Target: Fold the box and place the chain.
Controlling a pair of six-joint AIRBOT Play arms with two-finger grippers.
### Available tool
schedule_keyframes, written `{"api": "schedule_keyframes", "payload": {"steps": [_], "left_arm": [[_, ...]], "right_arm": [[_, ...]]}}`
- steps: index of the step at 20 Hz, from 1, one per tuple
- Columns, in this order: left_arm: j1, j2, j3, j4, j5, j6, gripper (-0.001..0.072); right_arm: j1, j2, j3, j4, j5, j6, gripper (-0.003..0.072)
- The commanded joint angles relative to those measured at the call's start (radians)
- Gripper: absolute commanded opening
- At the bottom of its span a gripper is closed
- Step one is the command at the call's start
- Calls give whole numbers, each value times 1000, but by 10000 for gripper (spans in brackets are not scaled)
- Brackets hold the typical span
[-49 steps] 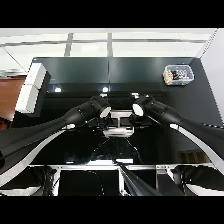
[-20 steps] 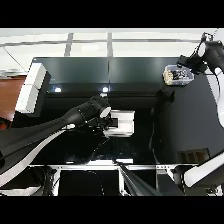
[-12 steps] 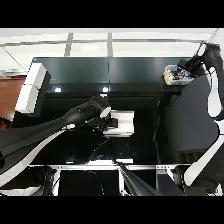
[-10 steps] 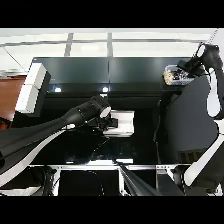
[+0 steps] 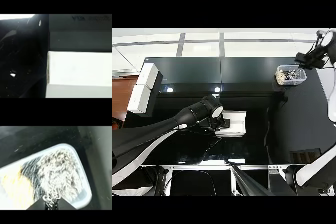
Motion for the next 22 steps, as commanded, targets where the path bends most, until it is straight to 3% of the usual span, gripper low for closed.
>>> {"api": "schedule_keyframes", "payload": {"steps": [1,6,15,18,22], "left_arm": [[0,0,1,-16,-9,0,24],[0,0,1,-22,-11,0,24],[0,0,1,-15,0,0,24],[0,0,1,-15,0,0,24],[0,0,1,-15,0,0,24]], "right_arm": [[-1,198,-95,32,51,-137,17],[-23,538,-354,303,-21,-267,17],[21,1037,-574,500,64,-315,17],[72,1117,-612,565,86,-314,18],[151,1123,-614,644,193,-313,17]]}}
